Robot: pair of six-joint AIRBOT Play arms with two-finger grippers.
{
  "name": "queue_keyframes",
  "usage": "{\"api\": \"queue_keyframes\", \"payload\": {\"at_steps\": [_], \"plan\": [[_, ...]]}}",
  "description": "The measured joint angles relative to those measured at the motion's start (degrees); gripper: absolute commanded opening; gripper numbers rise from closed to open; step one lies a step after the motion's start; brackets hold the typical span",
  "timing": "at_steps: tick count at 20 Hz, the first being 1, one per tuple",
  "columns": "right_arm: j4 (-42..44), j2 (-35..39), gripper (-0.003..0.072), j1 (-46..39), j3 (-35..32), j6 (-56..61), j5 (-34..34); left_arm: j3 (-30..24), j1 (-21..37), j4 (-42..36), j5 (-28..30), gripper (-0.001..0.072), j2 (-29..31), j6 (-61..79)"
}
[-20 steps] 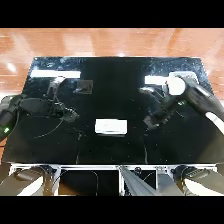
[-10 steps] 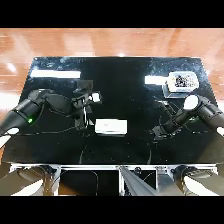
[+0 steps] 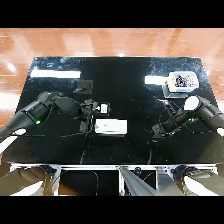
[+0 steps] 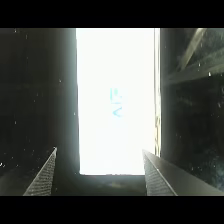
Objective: Fold the box and place the chain.
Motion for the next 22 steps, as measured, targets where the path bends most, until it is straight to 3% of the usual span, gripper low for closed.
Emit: {"api": "queue_keyframes", "payload": {"at_steps": [22], "plan": [[0.1, 0.0, 0.0256, 0.0, 0.0, 0.1, -1.8, 0.0, -0.2, -3.2, 0.7, 0.0625, -1.6, -1.0]]}}
